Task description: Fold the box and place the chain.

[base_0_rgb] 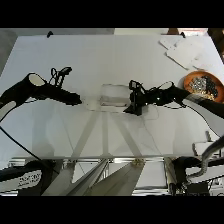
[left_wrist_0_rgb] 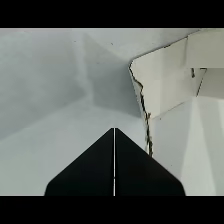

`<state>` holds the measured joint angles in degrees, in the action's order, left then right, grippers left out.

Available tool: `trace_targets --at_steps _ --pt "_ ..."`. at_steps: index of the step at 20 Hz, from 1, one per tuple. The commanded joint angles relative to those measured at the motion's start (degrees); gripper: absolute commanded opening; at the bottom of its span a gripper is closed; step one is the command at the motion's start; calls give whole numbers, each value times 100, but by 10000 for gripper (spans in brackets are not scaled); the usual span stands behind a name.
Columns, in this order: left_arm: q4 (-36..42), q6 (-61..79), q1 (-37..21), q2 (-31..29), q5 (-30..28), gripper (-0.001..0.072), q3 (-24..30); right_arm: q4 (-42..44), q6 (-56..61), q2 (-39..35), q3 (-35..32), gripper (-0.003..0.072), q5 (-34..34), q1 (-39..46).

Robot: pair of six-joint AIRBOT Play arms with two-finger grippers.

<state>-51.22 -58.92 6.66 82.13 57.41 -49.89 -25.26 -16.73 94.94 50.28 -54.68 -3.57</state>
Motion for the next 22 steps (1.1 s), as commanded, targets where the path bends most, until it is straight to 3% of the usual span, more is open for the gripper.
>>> trace_targets --at_steps 1,4,11,17,20,22 --pt "378 -42 129 267 -92 3 50 2 0 2 7 462 -2 -4" --pt "839 223 227 361 -122 2 50 2 0 2 7 462 -2 -4" --pt "920 214 476 422 -168 3 50 2 0 2 7 462 -2 -4" --pt "1961 516 476 417 -146 15 48 2 0 2 7 462 -2 -4" --pt "2122 514 476 415 -142 204 48 2 0 2 7 462 -2 -4" --pt "2162 514 490 415 -129 212 48 2 0 2 7 462 -2 -4"
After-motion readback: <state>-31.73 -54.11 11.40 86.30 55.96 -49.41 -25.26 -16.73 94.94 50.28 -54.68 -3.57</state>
